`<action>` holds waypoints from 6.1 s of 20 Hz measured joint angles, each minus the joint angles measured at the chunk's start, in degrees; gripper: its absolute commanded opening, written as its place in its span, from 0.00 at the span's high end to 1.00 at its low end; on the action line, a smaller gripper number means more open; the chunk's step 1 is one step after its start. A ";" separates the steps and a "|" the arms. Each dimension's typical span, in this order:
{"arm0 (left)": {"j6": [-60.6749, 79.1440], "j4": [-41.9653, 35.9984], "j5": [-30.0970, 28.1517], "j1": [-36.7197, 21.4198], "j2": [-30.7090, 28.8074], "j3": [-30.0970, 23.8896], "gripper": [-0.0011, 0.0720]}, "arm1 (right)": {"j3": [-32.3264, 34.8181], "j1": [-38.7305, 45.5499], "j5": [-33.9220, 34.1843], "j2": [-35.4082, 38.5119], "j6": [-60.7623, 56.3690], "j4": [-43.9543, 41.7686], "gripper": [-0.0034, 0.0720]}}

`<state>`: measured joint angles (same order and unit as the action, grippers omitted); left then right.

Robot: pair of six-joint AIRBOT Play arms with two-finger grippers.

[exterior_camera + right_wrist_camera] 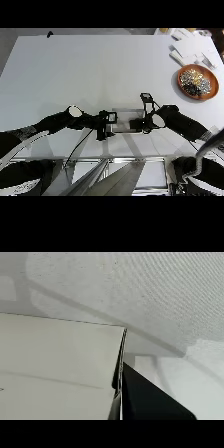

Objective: Fold the box and place the chain.

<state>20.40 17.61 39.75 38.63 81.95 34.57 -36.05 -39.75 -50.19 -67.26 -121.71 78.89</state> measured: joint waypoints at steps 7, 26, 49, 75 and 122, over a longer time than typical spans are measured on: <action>-0.17 -0.15 -0.13 0.00 0.00 0.00 0.80 | 0.04 -0.20 1.46 0.63 0.07 -0.28 0.43; -0.02 -0.04 -0.11 0.02 0.02 0.00 0.80 | -0.02 6.34 -6.95 9.64 5.44 -0.42 0.54; -0.15 -0.07 -0.04 0.00 0.00 0.00 0.80 | 0.00 0.94 -1.44 2.23 0.76 -0.22 0.70; -0.02 -0.04 -0.13 0.00 0.00 0.00 0.80 | -5.20 -2.58 -3.19 -3.28 -5.92 12.59 0.75; -0.02 -0.02 -0.04 0.04 0.02 0.00 0.80 | -16.15 1.81 -15.61 9.53 12.48 13.53 0.48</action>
<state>20.38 17.58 39.70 38.68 81.97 34.57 -52.21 -37.93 -65.80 -57.74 -109.23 92.42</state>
